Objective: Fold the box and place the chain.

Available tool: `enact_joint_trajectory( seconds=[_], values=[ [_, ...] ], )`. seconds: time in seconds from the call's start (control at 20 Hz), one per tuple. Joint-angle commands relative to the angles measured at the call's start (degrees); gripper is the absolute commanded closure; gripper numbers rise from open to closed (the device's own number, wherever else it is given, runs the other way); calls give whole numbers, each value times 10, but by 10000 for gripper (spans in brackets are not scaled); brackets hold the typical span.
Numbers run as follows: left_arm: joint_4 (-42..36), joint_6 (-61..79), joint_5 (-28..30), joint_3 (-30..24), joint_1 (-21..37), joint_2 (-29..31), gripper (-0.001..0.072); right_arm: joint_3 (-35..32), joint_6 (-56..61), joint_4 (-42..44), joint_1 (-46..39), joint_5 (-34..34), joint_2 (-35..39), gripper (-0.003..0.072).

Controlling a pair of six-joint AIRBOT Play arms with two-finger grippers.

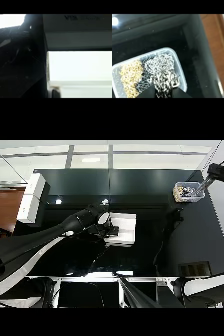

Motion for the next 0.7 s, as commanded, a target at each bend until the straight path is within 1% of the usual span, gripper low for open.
enact_joint_trajectory(
  seconds=[0.0,0.2,0.4,0.5,0.55,0.6,0.65],
  values=[
    [0,0,0,0,0,0,679,1,16,11,0,-9,-40,669],
    [0,0,0,0,0,0,679,1,21,40,1,-14,-67,667],
    [0,0,0,0,0,0,679,1,30,43,7,-30,-88,666],
    [0,0,0,0,0,0,679,1,39,42,11,-26,-103,666],
    [0,0,0,0,0,0,679,1,39,42,14,-24,-108,645],
    [0,0,0,0,0,0,679,1,42,42,16,-24,-111,531],
    [0,0,0,0,0,0,679,1,43,40,19,-28,-110,531]
  ],
)
